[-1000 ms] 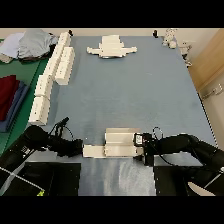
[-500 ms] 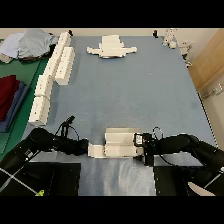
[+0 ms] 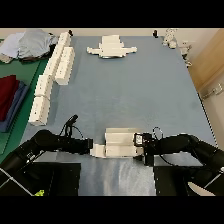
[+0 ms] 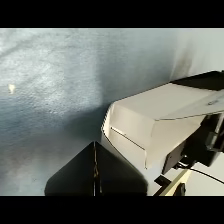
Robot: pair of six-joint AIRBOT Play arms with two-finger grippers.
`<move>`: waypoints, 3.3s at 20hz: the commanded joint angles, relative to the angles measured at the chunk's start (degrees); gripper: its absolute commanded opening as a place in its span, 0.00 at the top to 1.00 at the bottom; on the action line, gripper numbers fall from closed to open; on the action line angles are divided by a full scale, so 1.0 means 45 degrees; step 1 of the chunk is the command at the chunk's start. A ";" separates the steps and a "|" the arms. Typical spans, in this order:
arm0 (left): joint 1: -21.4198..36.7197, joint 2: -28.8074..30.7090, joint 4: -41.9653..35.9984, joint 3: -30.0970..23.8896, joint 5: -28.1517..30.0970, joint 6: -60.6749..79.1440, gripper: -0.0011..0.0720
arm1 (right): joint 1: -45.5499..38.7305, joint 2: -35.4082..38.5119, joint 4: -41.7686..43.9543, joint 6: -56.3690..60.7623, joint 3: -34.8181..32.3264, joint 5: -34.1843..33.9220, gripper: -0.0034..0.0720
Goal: Fold the box.
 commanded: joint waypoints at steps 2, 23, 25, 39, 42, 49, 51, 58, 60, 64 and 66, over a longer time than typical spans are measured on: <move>-0.0884 0.0000 -0.0253 0.0495 0.0180 -0.0073 0.97 | -0.0005 0.0010 -0.0005 0.0005 0.0010 0.0000 0.27; -0.3521 -0.0923 -0.0155 0.1744 0.1583 -0.2346 0.51 | -0.0005 0.0010 -0.0005 0.0005 0.0010 0.0000 0.27; -0.4702 -0.1341 0.2788 0.2662 0.1515 -0.5537 0.51 | -0.0005 0.0010 -0.0005 0.0005 0.0010 0.0000 0.27; -0.9248 -0.6975 1.0860 0.8806 -0.3434 -1.5106 0.51 | -0.0005 0.0010 -0.0005 0.0005 0.0010 0.0000 0.27; -0.9661 -0.7878 1.1356 0.9267 -0.3483 -1.5829 0.51 | -0.0005 0.0010 -0.0005 0.0005 0.0010 0.0000 0.27; -1.0074 -0.8990 1.1540 0.9364 -0.3361 -1.6184 0.60 | -0.0005 0.0010 -0.0005 0.0005 0.0010 0.0000 0.27; -1.0074 -0.9015 1.1744 0.9384 -0.3264 -1.6373 0.60 | -0.0005 0.0010 -0.0010 0.0005 0.0010 0.0000 0.27; -1.0074 -0.9015 1.2055 0.9481 -0.3254 -1.6373 0.97 | -0.0005 0.0010 -0.0010 0.0005 0.0010 0.0000 0.27; -1.0074 -0.9010 1.1978 0.9481 -0.3259 -1.6368 0.96 | -0.0005 0.0010 -0.0010 0.0005 0.0010 0.0000 0.27; -1.0069 -0.8990 1.1720 0.9481 -0.3322 -1.6427 0.08 | -0.0005 0.0010 -0.0005 0.0005 0.0010 0.0000 0.27; -1.0069 -0.8990 1.1676 0.9481 -0.3317 -1.6427 0.08 | -0.0005 0.0010 -0.0010 0.0005 0.0010 0.0000 0.27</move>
